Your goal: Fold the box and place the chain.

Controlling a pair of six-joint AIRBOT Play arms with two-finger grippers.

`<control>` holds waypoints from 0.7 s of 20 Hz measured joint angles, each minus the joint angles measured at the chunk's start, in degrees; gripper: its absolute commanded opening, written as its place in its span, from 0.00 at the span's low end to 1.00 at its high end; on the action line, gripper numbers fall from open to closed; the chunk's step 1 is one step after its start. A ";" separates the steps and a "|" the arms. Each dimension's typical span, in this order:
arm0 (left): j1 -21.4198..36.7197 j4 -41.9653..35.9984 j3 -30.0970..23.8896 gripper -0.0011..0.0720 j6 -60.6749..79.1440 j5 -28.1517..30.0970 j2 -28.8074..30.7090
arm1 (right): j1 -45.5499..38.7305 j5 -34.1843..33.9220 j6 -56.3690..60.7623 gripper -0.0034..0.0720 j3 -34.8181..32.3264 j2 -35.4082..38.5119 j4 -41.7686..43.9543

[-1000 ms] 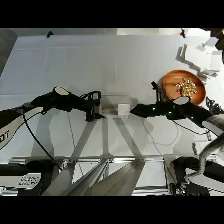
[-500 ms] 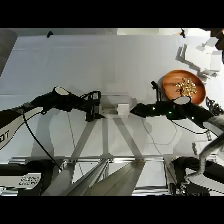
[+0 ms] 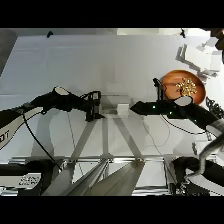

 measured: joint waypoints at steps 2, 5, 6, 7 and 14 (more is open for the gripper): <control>0.02 0.04 0.00 0.48 0.00 -0.04 0.00 | 1.27 -1.14 0.00 0.44 0.00 0.13 -0.22; 0.00 -0.07 0.00 0.48 -0.02 0.11 0.00 | 2.86 -1.05 -0.07 0.44 0.00 0.22 0.04; 0.00 -0.07 0.00 0.48 -0.02 0.09 0.00 | 3.15 -1.97 -0.04 0.44 -0.02 0.22 -0.09; 0.00 -0.07 0.00 0.48 -0.04 0.07 0.00 | 3.28 -3.13 -0.04 0.44 0.00 0.24 -0.02; 0.00 -0.04 0.00 0.48 -0.02 0.02 0.00 | 3.87 -4.59 0.00 0.68 0.00 0.68 -1.73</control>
